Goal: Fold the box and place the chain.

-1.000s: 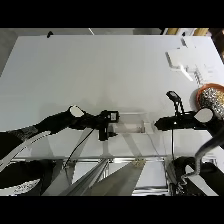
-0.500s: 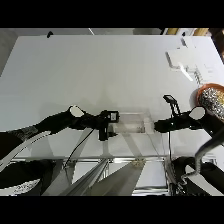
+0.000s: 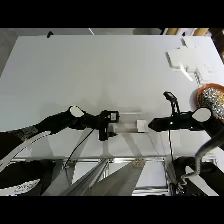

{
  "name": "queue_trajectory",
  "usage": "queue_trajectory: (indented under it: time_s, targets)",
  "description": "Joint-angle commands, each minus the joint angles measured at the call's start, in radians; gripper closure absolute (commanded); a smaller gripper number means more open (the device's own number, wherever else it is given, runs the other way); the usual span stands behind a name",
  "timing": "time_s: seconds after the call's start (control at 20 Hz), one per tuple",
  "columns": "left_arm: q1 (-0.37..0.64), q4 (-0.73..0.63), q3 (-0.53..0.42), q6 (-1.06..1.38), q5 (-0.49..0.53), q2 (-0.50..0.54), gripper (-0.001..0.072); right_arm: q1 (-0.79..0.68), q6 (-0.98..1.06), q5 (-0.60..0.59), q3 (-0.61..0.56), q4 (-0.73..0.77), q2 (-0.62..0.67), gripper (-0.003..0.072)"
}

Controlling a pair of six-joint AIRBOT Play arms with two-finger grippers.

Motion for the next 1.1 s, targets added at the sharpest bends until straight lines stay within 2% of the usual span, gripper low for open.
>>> queue_trajectory:
  time_s: [0.0, 0.15, 0.45, 0.55, 0.6, 0.65, 0.7, 0.85, 1.05]
  targets:
    - [0.0, 0.0, 0.0, 0.0, 0.0, 0.001, 0.0365, 0.047, 0.0, -0.009, 0.0, 0.035, 0.025, 0.0558]
    - [0.0, 0.0, 0.0, 0.0, 0.0, 0.001, 0.0365, 0.047, 0.008, -0.008, 0.0, 0.024, 0.056, 0.0504]
    - [0.0, 0.0, 0.0, 0.0, 0.0, 0.001, 0.0365, 0.047, 0.024, 0.01, 0.0, 0.028, 0.083, 0.0502]
    - [0.0, 0.0, 0.0, 0.0, 0.0, 0.001, 0.0365, 0.047, 0.064, 0.008, 0.0, 0.021, 0.083, 0.048]
    - [0.0, 0.0, 0.0, 0.0, 0.0, 0.001, 0.0365, 0.047, 0.077, 0.005, 0.001, 0.01, 0.083, 0.0418]
    - [0.0, 0.0, 0.0, 0.0, 0.0, 0.001, 0.0365, 0.057, 0.125, -0.002, 0.002, -0.015, 0.082, 0.032]
    - [0.0, 0.0, 0.0, 0.0, 0.0, 0.001, 0.0365, 0.084, 0.187, -0.014, 0.006, -0.062, 0.082, 0.0269]
    - [0.0, 0.0, 0.0, 0.0, 0.0, 0.001, 0.0365, 0.201, 0.355, -0.064, 0.056, -0.205, 0.055, 0.027]
    - [0.0, 0.0, 0.0, 0.0, 0.0, 0.001, 0.0365, 0.335, 0.496, -0.081, 0.167, -0.275, -0.053, 0.0288]
